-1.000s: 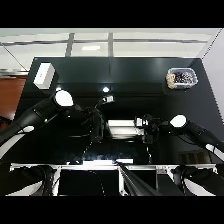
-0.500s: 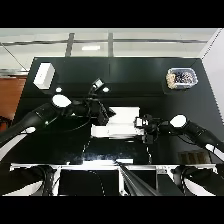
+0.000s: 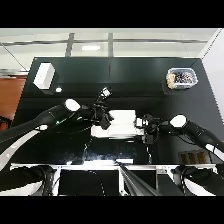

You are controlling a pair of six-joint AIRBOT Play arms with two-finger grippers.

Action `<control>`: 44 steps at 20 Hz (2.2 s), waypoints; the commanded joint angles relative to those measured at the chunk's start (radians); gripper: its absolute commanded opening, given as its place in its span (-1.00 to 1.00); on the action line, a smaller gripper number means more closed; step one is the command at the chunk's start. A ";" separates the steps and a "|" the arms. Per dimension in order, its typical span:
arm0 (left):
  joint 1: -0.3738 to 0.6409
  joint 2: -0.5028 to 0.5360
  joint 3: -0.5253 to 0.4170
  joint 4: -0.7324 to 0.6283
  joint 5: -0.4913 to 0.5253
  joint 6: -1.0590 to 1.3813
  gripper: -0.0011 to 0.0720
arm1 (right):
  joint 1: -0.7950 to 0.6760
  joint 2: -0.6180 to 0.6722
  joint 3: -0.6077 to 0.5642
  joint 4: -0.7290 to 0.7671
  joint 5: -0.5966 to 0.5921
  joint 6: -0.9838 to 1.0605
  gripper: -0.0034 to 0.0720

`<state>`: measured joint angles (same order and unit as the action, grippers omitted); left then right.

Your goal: Fold the box and place the chain.

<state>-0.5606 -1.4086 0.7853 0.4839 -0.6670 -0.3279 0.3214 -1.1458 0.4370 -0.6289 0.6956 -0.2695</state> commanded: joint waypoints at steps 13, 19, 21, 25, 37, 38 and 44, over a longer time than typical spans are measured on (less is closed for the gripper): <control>0.125 0.261 -0.132 0.154 -0.241 0.097 0.71 | 0.001 -0.001 0.001 0.000 -0.001 0.000 0.37; -0.008 0.220 -0.134 0.372 -0.080 0.203 0.92 | 0.001 0.000 0.000 0.000 -0.001 0.000 0.37; -0.022 0.204 -0.133 0.370 -0.070 0.203 0.87 | 0.001 0.000 0.000 0.000 0.000 0.000 0.37; -0.042 0.174 -0.133 0.301 -0.084 0.202 0.21 | 0.001 0.000 0.000 0.000 0.000 0.000 0.37; -0.067 0.140 -0.133 0.108 -0.035 0.255 -0.57 | 0.001 0.000 0.000 0.000 0.000 0.000 0.37; -0.076 0.127 -0.133 0.073 -0.015 0.255 -0.57 | 0.001 0.000 0.000 0.000 0.000 0.000 0.37; -0.086 0.097 -0.133 0.050 0.002 0.254 -0.53 | 0.001 -0.001 0.000 0.000 -0.001 0.000 0.37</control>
<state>-0.6422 -1.3025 0.6525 0.5507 -0.6765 -0.0746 0.3214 -1.1458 0.4370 -0.6285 0.6949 -0.2691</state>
